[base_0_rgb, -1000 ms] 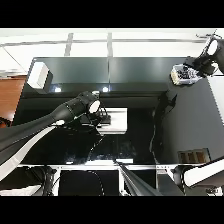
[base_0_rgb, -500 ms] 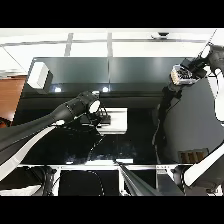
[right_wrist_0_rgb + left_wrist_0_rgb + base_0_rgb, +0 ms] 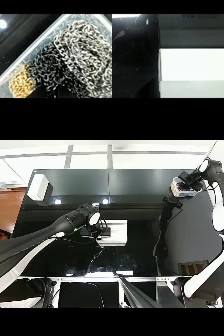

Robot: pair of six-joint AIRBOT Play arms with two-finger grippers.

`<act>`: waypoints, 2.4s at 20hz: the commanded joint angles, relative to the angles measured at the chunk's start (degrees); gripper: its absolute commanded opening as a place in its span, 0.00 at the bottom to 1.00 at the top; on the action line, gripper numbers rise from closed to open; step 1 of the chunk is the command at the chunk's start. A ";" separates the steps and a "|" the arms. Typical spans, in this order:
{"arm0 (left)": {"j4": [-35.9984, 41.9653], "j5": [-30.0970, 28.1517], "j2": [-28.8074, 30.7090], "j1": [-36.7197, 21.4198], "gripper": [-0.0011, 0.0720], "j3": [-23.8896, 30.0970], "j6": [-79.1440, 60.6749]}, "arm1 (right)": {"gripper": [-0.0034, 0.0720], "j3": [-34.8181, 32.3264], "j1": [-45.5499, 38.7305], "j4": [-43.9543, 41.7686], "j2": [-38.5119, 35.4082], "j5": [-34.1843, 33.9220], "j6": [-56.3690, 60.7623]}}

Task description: Fold the box and place the chain.

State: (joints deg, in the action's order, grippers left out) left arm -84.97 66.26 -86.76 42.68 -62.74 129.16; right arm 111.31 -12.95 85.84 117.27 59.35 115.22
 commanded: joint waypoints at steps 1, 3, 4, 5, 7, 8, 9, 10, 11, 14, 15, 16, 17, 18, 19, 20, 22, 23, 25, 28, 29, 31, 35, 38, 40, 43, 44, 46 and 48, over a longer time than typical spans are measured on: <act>0.00 0.00 -0.02 0.00 0.05 -0.04 0.00 | 0.06 3.21 -0.13 -0.55 -1.33 5.20 -6.40; 0.17 -0.02 -0.02 0.00 0.05 -0.04 0.00 | 0.06 4.50 -0.13 -0.55 -4.70 5.75 -12.31; 0.15 -0.02 -0.02 0.00 0.05 -0.04 0.00 | 0.06 4.50 -0.13 -0.52 -7.21 5.38 -14.32; 0.15 -0.02 -0.02 0.00 0.05 -0.04 0.00 | 0.06 4.50 -0.13 -0.55 -9.70 5.35 -15.72; 0.17 0.02 -0.02 0.00 0.05 -0.04 0.00 | 0.06 4.50 -0.07 -1.51 -14.88 6.08 -18.03; 0.17 0.02 -0.02 0.00 0.05 -0.04 0.00 | 0.06 4.50 0.02 -2.84 -17.27 6.71 -19.61; 0.20 0.02 -0.02 0.00 0.05 -0.04 0.00 | 0.06 4.48 0.20 -4.28 -19.74 7.82 -21.09; 0.17 0.04 -0.02 0.00 0.05 -0.04 0.00 | 0.06 4.48 0.48 -5.22 -21.84 9.18 -22.45; 0.17 0.22 -0.02 0.00 0.05 -0.04 0.00 | 0.06 4.24 0.74 -5.81 -24.11 9.92 -22.88; 0.17 0.17 -0.02 0.00 0.05 -0.04 0.00 | 0.06 4.22 0.96 -8.90 -29.35 10.82 -23.41; 0.17 0.15 -0.02 0.00 0.05 -0.04 0.00 | 0.06 4.20 1.05 -9.03 -30.86 11.63 -23.67; 0.17 0.00 -0.02 0.00 0.05 -0.04 0.00 | 0.06 3.91 1.29 -9.07 -32.61 12.20 -23.80; 0.17 -0.02 -0.02 0.00 0.05 -0.04 0.00 | 0.06 3.39 1.57 -9.64 -34.60 12.52 -24.24; 0.17 -0.04 -0.02 0.00 0.05 -0.04 0.00 | 0.06 2.64 1.81 -9.81 -36.57 12.50 -24.79; 0.17 -0.02 -0.02 0.00 0.05 -0.04 0.00 | 0.06 1.46 2.10 -10.19 -38.66 12.50 -25.18; 0.17 0.00 -0.02 0.00 0.05 -0.04 0.00 | 0.06 -0.20 2.12 -11.43 -40.98 12.55 -25.49; 0.17 0.00 -0.02 0.00 0.05 -0.04 0.00 | 0.06 -3.34 2.12 -13.86 -45.16 12.55 -26.03; 0.17 0.00 -0.02 0.00 0.05 -0.04 0.00 | 0.06 -5.07 2.12 -15.19 -47.41 12.44 -26.67; 0.17 0.00 -0.02 0.00 0.05 -0.04 0.00 | 0.06 -7.52 2.38 -16.92 -51.49 13.09 -27.50; 0.17 0.02 -0.02 0.00 0.05 -0.04 0.00 | 0.06 -10.47 5.38 -17.03 -57.44 13.62 -28.57; 0.17 0.02 -0.02 0.00 0.05 -0.04 0.00 | 0.06 -11.28 6.97 -16.81 -59.19 13.97 -28.76; 0.17 0.02 -0.02 0.00 0.05 -0.04 0.00 | 0.06 -11.74 10.97 -16.57 -62.12 14.49 -28.98; 0.17 0.00 -0.02 0.00 0.05 -0.04 0.00 | 0.06 -11.74 15.89 -16.70 -64.92 18.99 -29.16; 0.15 0.00 -0.02 0.00 0.05 -0.04 0.00 | 0.06 -11.76 19.47 -18.32 -65.02 23.06 -29.18; 0.15 0.00 -0.02 0.00 0.05 -0.04 0.00 | 0.06 -11.76 22.05 -19.61 -65.02 25.31 -29.75; 0.15 0.00 -0.02 0.00 0.05 -0.04 0.00 | 0.06 -12.63 25.11 -22.56 -65.02 26.99 -30.01; 0.15 0.02 -0.02 0.00 0.05 -0.04 0.00 | 0.06 -13.86 26.05 -24.28 -65.02 26.69 -30.01; 0.15 0.00 -0.02 0.00 0.05 -0.04 0.00 | 0.06 -17.40 27.45 -26.82 -65.02 25.75 -30.03; 0.15 0.00 -0.02 0.00 0.05 -0.04 0.00 | 0.06 -20.85 28.81 -27.39 -65.02 24.04 -30.01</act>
State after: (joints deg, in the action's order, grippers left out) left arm -84.79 66.26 -86.76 42.68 -62.74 129.16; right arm 94.24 13.69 61.19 52.31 84.60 85.27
